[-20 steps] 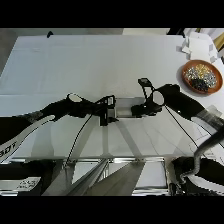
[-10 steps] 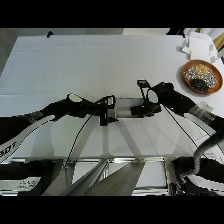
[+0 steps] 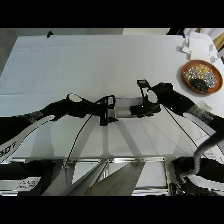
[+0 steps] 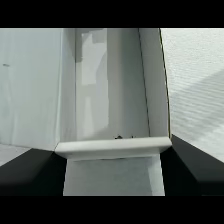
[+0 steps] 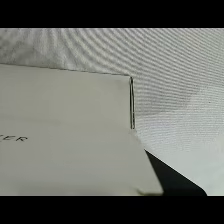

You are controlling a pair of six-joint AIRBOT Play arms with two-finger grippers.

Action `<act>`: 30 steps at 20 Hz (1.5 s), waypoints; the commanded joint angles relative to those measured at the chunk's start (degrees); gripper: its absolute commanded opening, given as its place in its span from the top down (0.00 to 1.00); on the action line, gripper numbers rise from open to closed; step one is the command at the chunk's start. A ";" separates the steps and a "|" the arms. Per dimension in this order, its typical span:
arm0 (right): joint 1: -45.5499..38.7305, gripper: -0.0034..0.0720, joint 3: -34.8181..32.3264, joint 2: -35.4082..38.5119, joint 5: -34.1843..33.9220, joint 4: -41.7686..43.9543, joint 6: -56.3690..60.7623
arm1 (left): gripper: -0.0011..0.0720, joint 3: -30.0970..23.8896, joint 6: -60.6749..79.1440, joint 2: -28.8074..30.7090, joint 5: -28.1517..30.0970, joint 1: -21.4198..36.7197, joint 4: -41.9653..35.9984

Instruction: Fold the box and place the chain.

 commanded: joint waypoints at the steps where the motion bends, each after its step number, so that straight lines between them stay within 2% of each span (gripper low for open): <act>1: -0.02 0.62 0.07 -0.61 -1.66 -0.79 0.63 | 0.64 0.04 0.09 0.00 -0.09 -0.02 0.07; 7: -0.04 0.62 0.07 -2.49 -1.07 -1.92 0.61 | 0.64 0.04 0.09 0.00 -0.07 -0.02 0.07; 11: -0.04 0.77 0.07 -2.54 -1.05 -2.40 0.61 | 0.64 0.04 0.09 0.00 -0.07 -0.02 0.07; 12: -0.04 0.85 0.07 -2.67 -0.66 -2.40 0.61 | 0.64 0.04 0.09 0.00 -0.09 -0.02 0.07; 14: -0.02 0.93 0.07 -3.30 1.07 -2.40 0.63 | 0.64 0.04 0.09 0.00 -0.07 -0.02 0.07; 18: -0.02 0.91 0.07 -3.78 2.23 -2.40 0.61 | 0.64 0.04 0.09 0.00 -0.09 -0.02 0.07; 20: -0.02 0.74 0.07 -3.78 1.99 -2.40 0.61 | 0.64 0.04 0.09 0.00 -0.07 -0.02 0.07; 21: -0.02 0.73 0.07 -3.78 1.90 -2.40 0.61 | 0.64 0.04 0.07 0.00 -0.09 -0.02 0.07; 26: -0.02 0.75 0.07 -3.78 1.49 -2.38 0.61 | 0.64 0.04 0.09 0.00 -0.09 -0.02 0.07; 27: -0.02 0.81 0.07 -3.78 1.38 -2.34 0.61 | 0.64 0.04 0.09 0.00 -0.09 -0.02 0.07; 28: -0.02 0.91 0.07 -3.78 1.31 -2.32 0.59 | 0.64 0.04 0.09 -0.02 -0.09 -0.02 0.07; 30: -0.02 0.93 0.07 -3.78 1.07 -0.81 0.50 | 0.64 0.04 0.09 0.00 -0.09 -0.02 0.07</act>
